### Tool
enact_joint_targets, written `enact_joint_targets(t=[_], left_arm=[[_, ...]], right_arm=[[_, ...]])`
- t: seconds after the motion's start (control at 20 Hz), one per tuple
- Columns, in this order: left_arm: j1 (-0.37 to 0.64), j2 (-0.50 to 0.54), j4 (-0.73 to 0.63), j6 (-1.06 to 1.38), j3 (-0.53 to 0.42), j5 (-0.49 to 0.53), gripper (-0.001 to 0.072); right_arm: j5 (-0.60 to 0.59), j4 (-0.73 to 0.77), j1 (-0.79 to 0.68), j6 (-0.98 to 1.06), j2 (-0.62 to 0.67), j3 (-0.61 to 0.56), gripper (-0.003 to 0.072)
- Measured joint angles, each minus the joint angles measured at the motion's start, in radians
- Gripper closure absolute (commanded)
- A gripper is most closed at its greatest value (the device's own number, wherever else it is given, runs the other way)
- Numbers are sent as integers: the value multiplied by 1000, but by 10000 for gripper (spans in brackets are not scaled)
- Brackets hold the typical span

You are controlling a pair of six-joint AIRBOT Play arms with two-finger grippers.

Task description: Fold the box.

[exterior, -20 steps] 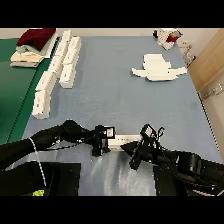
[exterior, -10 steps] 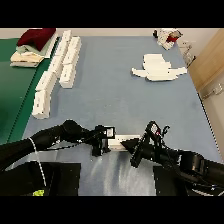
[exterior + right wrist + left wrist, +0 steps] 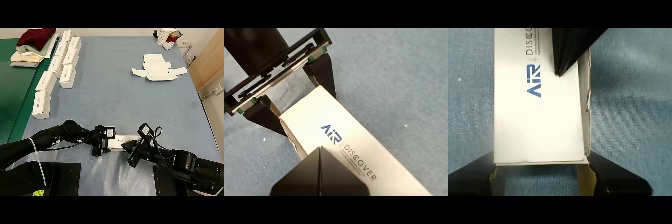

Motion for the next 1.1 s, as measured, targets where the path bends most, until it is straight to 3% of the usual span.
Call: enact_joint_targets(t=[1.1], left_arm=[[0,0,0,0,0,0,254]], right_arm=[[-10,4,5,0,-29,0,670]])
